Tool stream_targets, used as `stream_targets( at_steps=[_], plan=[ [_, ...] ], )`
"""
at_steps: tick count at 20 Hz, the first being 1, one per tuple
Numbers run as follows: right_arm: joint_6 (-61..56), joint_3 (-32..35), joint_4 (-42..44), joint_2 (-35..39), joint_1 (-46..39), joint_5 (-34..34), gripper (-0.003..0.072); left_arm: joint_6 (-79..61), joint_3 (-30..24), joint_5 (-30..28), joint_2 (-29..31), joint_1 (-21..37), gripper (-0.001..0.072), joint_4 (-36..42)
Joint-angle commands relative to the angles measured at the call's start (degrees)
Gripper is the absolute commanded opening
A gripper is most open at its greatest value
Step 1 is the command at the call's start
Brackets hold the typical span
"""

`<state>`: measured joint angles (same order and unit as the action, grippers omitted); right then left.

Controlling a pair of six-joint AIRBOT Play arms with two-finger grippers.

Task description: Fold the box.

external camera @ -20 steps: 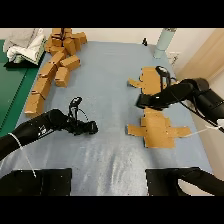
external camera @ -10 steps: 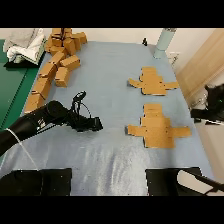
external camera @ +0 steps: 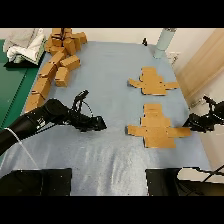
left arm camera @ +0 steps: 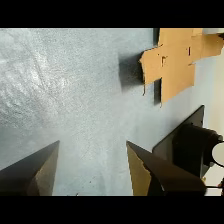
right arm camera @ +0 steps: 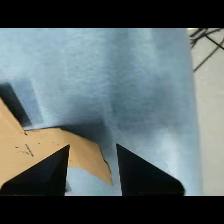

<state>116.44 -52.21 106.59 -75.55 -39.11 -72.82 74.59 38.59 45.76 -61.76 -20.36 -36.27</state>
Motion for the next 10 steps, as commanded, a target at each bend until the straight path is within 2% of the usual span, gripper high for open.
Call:
stream_targets(
  at_steps=[1,3,4,5,9,10],
  plan=[
    [3.08,0.07,3.85,-2.62,-0.42,-0.57,0.0443,-0.31,0.07,0.35,-0.02,-0.02,0.0635,0.39],
    [3.26,0.04,4.68,-2.60,0.87,-3.13,0.0432,-0.35,0.07,0.44,-0.02,-0.02,0.0635,0.39],
    [3.26,0.04,5.07,-2.60,1.92,-5.55,0.0347,-0.63,0.07,0.33,-0.02,0.00,0.0635,0.39],
    [3.17,0.04,5.70,-2.60,3.08,-7.89,0.0312,-1.07,0.07,0.33,-0.02,-0.02,0.0635,0.50],
    [1.36,0.09,13.18,-2.58,11.34,-15.63,0.0018,-3.56,0.07,0.55,-0.02,0.00,0.0635,2.58],
    [0.31,0.09,15.04,-2.58,14.16,-15.19,0.0010,-4.17,0.07,0.90,-0.02,0.00,0.0635,3.23]
  ],
)
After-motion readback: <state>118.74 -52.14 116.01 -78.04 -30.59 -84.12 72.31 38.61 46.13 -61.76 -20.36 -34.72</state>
